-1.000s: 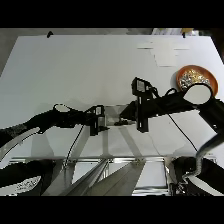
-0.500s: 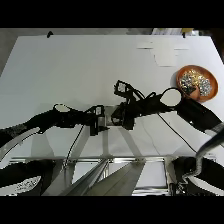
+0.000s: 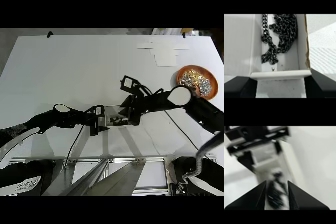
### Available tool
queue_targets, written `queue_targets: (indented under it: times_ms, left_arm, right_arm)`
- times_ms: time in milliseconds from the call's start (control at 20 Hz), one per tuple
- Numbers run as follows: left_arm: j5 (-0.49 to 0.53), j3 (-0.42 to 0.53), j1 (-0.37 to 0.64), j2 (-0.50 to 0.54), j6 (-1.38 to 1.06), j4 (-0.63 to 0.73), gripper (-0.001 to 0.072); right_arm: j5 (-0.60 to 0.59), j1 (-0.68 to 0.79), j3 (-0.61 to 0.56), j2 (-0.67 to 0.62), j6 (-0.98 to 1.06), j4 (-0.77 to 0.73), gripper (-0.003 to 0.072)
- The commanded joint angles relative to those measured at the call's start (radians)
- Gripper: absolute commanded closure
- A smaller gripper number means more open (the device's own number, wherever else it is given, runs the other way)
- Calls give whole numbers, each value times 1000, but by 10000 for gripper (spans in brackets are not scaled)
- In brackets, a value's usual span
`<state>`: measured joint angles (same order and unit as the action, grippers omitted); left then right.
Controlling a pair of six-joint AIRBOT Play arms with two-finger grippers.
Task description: Fold the box and place the chain.
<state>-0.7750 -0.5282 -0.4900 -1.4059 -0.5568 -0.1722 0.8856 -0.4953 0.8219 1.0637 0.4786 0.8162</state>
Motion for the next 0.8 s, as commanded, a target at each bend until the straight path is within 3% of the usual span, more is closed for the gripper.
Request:
queue_targets:
  times_ms: [0, 200, 500, 750]
  left_arm:
    - [0, -1, 0, 0, 0, 0, 642]
    - [0, -1, 0, 0, 0, 0, 642]
    - [0, -1, 0, 0, 0, 0, 642]
    - [0, -1, 0, 0, 0, 0, 642]
  right_arm:
    - [13, 97, 4, -89, -13, 240, 451]
    - [36, 185, -4, -47, -21, 539, 456]
    - [59, 204, -13, 109, -315, 569, 457]
    - [60, 203, -13, 224, -351, 575, 464]
